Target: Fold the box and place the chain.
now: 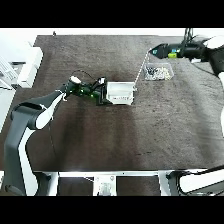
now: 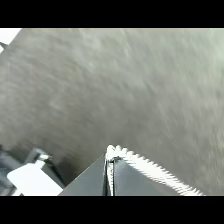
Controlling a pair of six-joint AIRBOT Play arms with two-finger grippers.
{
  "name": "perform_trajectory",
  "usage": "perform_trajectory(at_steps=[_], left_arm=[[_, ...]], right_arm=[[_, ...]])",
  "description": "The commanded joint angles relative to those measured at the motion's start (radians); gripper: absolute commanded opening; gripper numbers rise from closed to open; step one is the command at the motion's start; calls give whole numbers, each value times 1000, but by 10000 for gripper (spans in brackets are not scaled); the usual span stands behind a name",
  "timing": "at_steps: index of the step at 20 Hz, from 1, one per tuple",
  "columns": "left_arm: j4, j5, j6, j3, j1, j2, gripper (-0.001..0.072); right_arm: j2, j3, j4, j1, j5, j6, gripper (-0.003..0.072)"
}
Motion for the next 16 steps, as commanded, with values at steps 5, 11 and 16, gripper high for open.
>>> perform_trajectory(at_steps=[5,11,16], left_arm=[[0,0,0,0,1,0,479],[0,0,0,1,1,0,479],[0,0,0,1,1,0,479]], right_arm=[[246,0,-53,87,2,4,12],[270,-4,-88,200,47,23,12],[270,-56,-101,282,61,23,13]])
